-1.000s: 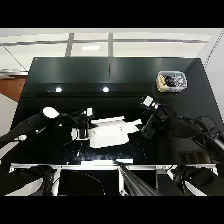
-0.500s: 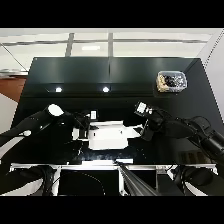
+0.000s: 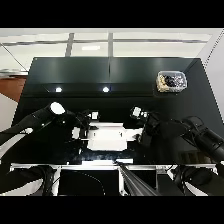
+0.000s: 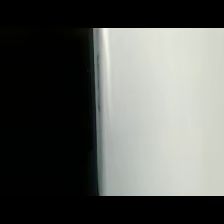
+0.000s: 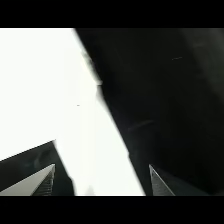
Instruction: Fold the box and place the chain.
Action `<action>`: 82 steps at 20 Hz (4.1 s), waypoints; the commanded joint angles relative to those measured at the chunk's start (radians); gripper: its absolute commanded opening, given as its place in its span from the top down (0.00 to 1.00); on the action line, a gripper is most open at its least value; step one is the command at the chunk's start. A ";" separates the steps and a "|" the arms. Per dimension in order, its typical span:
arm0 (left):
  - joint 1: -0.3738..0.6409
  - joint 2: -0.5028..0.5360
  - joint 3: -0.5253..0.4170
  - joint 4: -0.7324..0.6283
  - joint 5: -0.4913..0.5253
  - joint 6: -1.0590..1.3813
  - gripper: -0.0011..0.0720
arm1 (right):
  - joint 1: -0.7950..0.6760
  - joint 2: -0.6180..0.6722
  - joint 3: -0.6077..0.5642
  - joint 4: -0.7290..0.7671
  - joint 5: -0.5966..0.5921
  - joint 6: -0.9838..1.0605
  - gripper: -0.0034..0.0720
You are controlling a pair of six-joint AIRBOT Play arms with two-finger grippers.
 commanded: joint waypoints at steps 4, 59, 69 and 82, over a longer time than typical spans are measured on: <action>-0.001 -0.011 0.001 0.009 -0.002 -0.004 0.95 | 0.128 -0.072 -0.038 0.031 0.026 -0.186 0.02; -0.002 -0.011 0.001 -0.021 0.028 -0.027 0.95 | 0.149 -0.269 0.051 0.357 0.221 -0.444 0.03; -0.002 -0.008 0.001 -0.021 0.017 -0.027 0.95 | 0.151 -0.328 0.050 0.356 0.202 -0.517 0.03; -0.002 -0.008 0.001 -0.021 0.017 -0.027 0.95 | 0.139 -0.355 0.050 0.330 0.211 -0.539 0.03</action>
